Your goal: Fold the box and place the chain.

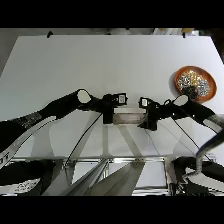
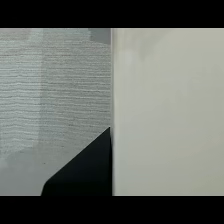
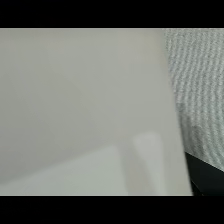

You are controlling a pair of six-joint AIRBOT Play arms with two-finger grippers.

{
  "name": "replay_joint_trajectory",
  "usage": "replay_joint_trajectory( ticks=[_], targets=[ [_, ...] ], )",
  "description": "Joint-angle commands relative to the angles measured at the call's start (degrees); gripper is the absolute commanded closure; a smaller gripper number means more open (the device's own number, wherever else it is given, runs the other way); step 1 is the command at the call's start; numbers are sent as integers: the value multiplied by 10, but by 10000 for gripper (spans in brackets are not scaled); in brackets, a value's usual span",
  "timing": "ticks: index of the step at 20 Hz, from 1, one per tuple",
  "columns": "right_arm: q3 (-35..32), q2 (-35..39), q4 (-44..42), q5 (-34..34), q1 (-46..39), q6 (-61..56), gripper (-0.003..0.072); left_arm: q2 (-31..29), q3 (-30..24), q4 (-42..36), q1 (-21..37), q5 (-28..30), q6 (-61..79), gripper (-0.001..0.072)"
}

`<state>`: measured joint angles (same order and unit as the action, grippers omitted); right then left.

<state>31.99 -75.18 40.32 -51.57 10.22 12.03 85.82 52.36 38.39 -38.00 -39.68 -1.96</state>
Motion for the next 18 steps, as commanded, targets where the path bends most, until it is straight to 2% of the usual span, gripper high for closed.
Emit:
replay_joint_trajectory(
  ticks=[1,3,5,6,7,8,9,10,18],
  targets=[
    [-1,-2,-8,5,0,10,43,0,0,0,0,0,0,700],
    [-1,-4,-7,6,0,10,52,0,0,0,0,0,0,700],
    [-1,-4,-7,6,0,19,114,0,0,0,0,0,0,700],
    [-1,-4,-5,7,0,20,163,0,0,0,0,0,0,700],
    [-1,-4,0,5,0,20,297,0,0,0,0,0,0,700],
    [-1,-4,4,3,0,20,357,0,0,0,0,0,0,700],
    [-1,-4,5,3,0,20,380,0,0,0,0,0,0,700],
    [-1,-4,5,1,0,20,399,0,0,0,0,0,0,700],
    [-1,-4,6,-7,0,17,389,0,0,0,0,0,0,700]
  ],
)
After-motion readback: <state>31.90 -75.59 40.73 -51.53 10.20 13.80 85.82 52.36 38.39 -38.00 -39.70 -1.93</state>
